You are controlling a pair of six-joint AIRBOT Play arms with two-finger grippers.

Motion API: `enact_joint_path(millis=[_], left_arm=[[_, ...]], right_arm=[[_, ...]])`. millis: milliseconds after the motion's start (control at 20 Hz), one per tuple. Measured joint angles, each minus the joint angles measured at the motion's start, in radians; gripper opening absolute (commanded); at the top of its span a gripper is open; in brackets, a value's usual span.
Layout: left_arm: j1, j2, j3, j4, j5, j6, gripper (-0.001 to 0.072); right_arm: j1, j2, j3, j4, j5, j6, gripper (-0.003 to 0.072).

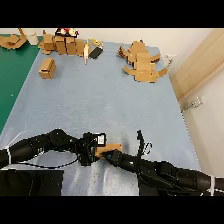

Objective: Fold the box.

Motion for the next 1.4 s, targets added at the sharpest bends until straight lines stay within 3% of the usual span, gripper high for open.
enact_joint_path(millis=[150,450,550,800,950,1150,1400], left_arm=[[0.0,0.0,0.0,0.0,0.0,0.0,0.0294],[0.0,0.0,0.0,0.0,0.0,0.0,0.0293],[0.0,0.0,0.0,0.0,0.0,0.0,0.0293],[0.0,0.0,0.0,0.0,0.0,0.0,0.0293],[0.0,0.0,0.0,0.0,0.006,0.0,0.0293],[0.0,0.0,0.0,0.0,0.018,0.0,0.0293],[-0.003,0.0,0.0,0.0,0.024,0.0,0.0293]], right_arm=[[-0.033,0.058,0.002,-0.002,-0.028,-0.017,0.0002],[-0.243,0.092,0.038,-0.119,-0.216,-0.052,0.0001],[-0.34,0.094,0.111,-0.224,-0.411,-0.06,0.0001],[-0.589,0.093,0.377,-0.496,-1.07,-0.151,0.0002],[-0.708,0.084,0.47,-0.555,-1.315,-0.232,0.0002],[-0.769,0.07,0.513,-0.579,-1.441,-0.283,0.0002],[-0.787,0.029,0.526,-0.595,-1.468,-0.299,0.0002]])
